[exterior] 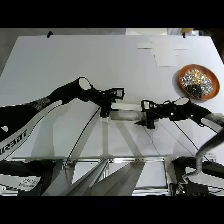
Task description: Fold the box and place the chain.
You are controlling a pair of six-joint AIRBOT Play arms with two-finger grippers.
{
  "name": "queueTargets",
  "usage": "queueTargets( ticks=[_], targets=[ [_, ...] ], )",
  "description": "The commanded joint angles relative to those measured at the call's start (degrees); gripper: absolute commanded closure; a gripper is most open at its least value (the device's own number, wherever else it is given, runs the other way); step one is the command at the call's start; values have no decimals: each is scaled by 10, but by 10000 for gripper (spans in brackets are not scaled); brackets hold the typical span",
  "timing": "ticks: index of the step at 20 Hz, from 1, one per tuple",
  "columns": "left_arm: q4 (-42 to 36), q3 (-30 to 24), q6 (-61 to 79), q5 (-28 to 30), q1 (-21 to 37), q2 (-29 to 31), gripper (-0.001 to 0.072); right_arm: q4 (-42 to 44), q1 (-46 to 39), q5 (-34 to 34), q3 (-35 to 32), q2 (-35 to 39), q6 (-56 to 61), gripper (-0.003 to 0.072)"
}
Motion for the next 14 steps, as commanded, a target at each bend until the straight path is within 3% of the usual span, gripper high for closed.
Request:
queueTargets(
  ticks=[1,11,12,14],
  targets=[
    [0,0,0,0,0,0,698,-1,0,0,0,0,0,225],
    [-2,0,-7,-26,0,2,692,-1,0,0,0,0,0,225],
    [4,0,-8,-26,1,7,584,-1,0,0,0,0,0,225],
    [12,0,-36,-30,3,23,285,-1,0,-1,0,0,0,225]
  ],
)
